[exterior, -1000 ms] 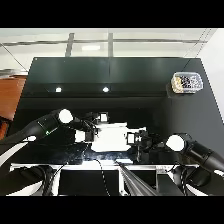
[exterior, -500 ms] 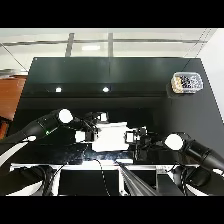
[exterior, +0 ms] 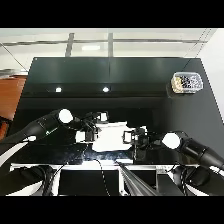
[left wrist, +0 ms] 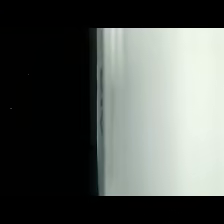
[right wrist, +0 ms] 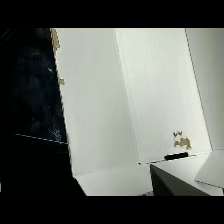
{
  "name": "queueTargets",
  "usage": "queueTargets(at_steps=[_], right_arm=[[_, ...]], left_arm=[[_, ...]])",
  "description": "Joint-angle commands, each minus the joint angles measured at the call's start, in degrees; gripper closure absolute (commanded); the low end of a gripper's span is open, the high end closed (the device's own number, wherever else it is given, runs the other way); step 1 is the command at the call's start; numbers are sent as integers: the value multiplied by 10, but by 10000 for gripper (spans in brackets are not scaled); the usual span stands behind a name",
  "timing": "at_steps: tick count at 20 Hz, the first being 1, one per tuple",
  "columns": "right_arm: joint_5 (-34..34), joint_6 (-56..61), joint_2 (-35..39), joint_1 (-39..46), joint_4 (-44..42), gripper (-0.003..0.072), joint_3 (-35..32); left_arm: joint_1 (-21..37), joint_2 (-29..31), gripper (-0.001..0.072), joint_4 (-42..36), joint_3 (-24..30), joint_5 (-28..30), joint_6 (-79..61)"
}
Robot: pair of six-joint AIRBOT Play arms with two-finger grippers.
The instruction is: Fold the box and place the chain.
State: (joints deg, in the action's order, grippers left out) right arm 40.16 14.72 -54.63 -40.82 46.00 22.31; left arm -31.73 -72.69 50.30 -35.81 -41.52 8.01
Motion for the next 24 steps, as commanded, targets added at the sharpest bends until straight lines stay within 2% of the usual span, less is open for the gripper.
queueTargets(at_steps=[1,3,5,11,13,19,24], right_arm=[[-59,17,-32,-25,-23,-14,1],[-114,34,-38,-36,-25,-14,2],[-116,35,-37,-28,-20,-14,19],[-19,68,-34,45,74,-15,88],[3,68,-27,66,70,-14,95],[-19,56,-12,70,59,-14,95],[-18,-54,-40,73,-3,-14,95]], left_arm=[[0,0,683,0,0,6,0],[0,0,683,0,0,6,0],[0,0,683,0,0,6,0],[0,0,683,0,0,3,0],[0,0,683,0,0,3,0],[0,0,683,0,0,3,0],[0,0,683,0,0,3,0]])
